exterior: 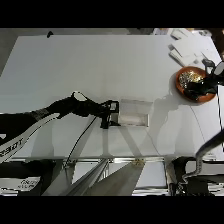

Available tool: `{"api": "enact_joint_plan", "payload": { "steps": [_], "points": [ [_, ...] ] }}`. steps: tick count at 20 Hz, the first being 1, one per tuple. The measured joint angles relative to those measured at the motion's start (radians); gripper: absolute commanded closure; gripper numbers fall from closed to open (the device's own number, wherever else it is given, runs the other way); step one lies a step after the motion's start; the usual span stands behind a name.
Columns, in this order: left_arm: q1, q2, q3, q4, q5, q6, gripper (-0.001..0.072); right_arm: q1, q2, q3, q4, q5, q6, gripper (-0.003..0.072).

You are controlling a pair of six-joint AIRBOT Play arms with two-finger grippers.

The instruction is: Fold the box and place the chain.

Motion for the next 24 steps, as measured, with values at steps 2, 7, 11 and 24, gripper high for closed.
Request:
{"api": "enact_joint_plan", "payload": {
  "steps": [2, 7, 11, 24],
  "points": [
    [0.000, 0.000, 0.000, 0.000, 0.000, 0.000, 0.0624, 0.000, -0.002, 0.000, -0.010, 0.003, 0.000, 0.0647],
    [0.000, 0.000, 0.000, 0.000, 0.000, 0.000, 0.0624, 0.000, -0.002, 0.000, -0.030, 0.005, -0.015, 0.0646],
    [0.000, 0.000, 0.000, 0.000, 0.000, 0.000, 0.0624, 0.000, -0.001, 0.000, -0.034, 0.000, -0.024, 0.0669],
    [0.000, 0.000, 0.000, 0.000, 0.000, 0.000, 0.0624, 0.000, 0.088, 0.000, 0.018, 0.045, -0.111, 0.0670]
  ]
}}
